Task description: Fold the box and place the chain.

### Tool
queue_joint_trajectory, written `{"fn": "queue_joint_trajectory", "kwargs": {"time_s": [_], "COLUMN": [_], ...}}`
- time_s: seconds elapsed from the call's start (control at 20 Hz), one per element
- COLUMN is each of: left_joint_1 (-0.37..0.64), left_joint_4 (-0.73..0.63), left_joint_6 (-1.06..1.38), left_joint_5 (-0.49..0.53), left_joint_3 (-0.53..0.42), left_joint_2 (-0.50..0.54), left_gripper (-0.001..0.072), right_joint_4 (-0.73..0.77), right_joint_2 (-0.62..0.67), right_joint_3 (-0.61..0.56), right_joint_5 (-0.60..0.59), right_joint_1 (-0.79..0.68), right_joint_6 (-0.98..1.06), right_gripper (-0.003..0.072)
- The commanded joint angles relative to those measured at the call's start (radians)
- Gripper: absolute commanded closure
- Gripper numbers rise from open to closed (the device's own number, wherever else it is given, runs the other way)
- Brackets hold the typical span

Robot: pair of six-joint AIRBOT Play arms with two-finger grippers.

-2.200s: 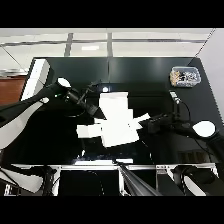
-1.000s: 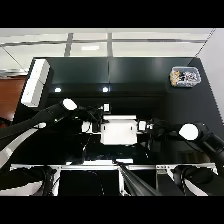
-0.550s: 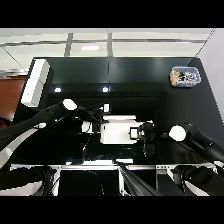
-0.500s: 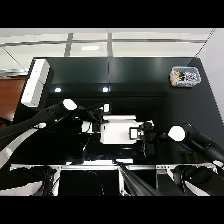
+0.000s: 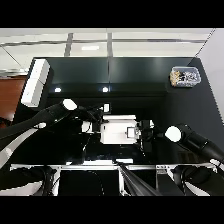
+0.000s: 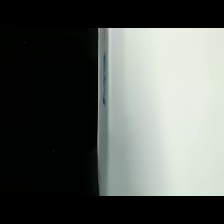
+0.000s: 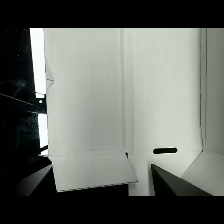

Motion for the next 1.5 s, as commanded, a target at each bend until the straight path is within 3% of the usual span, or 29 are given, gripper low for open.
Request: {"fn": "queue_joint_trajectory", "kwargs": {"time_s": [0.0,0.7,0.95,1.45], "left_joint_1": [-0.001,-0.001,-0.001,-0.001], "left_joint_4": [0.0,0.0,0.0,0.0], "left_joint_6": [0.0,0.0,0.0,0.0], "left_joint_5": [0.0,0.0,0.0,0.0], "left_joint_3": [0.0,0.0,0.0,0.0], "left_joint_2": [0.001,0.001,0.001,0.001], "left_gripper": [0.0685,0.0684,0.0684,0.0684], "right_joint_4": [0.001,0.091,0.169,0.168], "right_joint_2": [-0.002,0.01,0.01,0.01], "right_joint_3": [0.001,0.061,0.061,0.061], "right_joint_5": [-0.013,-0.026,-0.058,-0.106], "right_joint_1": [0.002,-0.113,-0.113,-0.113], "right_joint_6": [0.0,0.036,-0.044,-0.061], "right_gripper": [-0.0016,-0.0016,-0.0016,-0.0016]}}
